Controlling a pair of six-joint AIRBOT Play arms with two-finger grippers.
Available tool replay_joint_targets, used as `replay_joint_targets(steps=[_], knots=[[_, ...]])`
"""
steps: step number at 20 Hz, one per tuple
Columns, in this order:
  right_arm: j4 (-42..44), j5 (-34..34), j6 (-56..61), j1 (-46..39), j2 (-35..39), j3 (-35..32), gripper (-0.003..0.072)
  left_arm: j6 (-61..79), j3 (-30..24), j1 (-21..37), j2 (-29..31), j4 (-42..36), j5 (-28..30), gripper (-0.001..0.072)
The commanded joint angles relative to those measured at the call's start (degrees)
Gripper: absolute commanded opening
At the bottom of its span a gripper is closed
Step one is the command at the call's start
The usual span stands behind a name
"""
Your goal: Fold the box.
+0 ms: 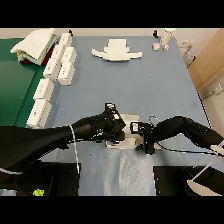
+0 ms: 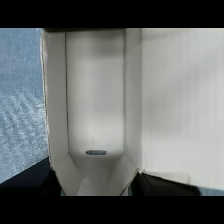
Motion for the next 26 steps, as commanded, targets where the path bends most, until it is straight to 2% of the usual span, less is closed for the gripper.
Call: replay_joint_targets(steps=[1, 4, 7, 8, 9, 10, 13, 19, 20, 22, 24, 26], knots=[[0.02, 0.02, 0.0, -0.02, 0.0, 0.04, 0.0508, 1.09, 0.46, 0.04, 3.72, -0.17, -0.48, 0.0492], [0.02, 0.02, 0.0, -0.02, 0.0, 0.04, 0.0508, 2.14, 0.46, 0.02, 9.4, -0.2, -1.36, 0.0492], [0.02, 0.02, 0.0, -0.02, 0.0, 0.04, 0.0508, 5.05, 0.46, 0.04, 15.1, -0.02, -6.27, 0.0489], [0.02, 0.02, 0.0, -0.02, 0.0, 0.04, 0.0508, 7.52, 0.44, 0.04, 16.79, 0.52, -8.04, 0.0407], [0.02, 0.02, 0.0, -0.02, 0.0, 0.04, 0.0508, 10.67, 0.44, 0.04, 18.08, 0.61, -9.6, 0.0149], [0.02, 0.02, 0.0, -0.02, 0.0, 0.04, 0.0508, 16.11, 0.44, 0.04, 19.17, 0.74, -11.06, 0.0013], [0.02, 0.02, 0.0, -0.02, 0.0, 0.04, 0.0508, 28.7, 0.44, 0.15, 19.8, 1.97, -12.22, 0.0012], [0.02, 0.02, 0.0, -0.02, 0.0, 0.04, 0.0508, 46.07, 0.28, 0.07, 19.52, 2.6, -9.18, 0.0013], [0.02, 0.02, 0.0, -0.02, 0.0, 0.04, 0.0508, 49.83, -0.5, 0.94, 20.55, 0.48, -8.39, 0.0013], [0.02, 0.02, 0.0, -0.02, 0.0, 0.04, 0.0508, 60.46, -5.07, 5.33, 25.27, -5.9, -4.52, 0.0012], [0.02, 0.02, 0.0, -0.02, 0.0, 0.04, 0.0508, 81.83, -11.98, 11.52, 31.98, -15.26, -0.74, 0.0012], [0.02, 0.02, 0.0, -0.02, 0.0, 0.04, 0.0508, 101.72, -19.37, 18.29, 38.34, -21.46, 4.83, 0.0015]])
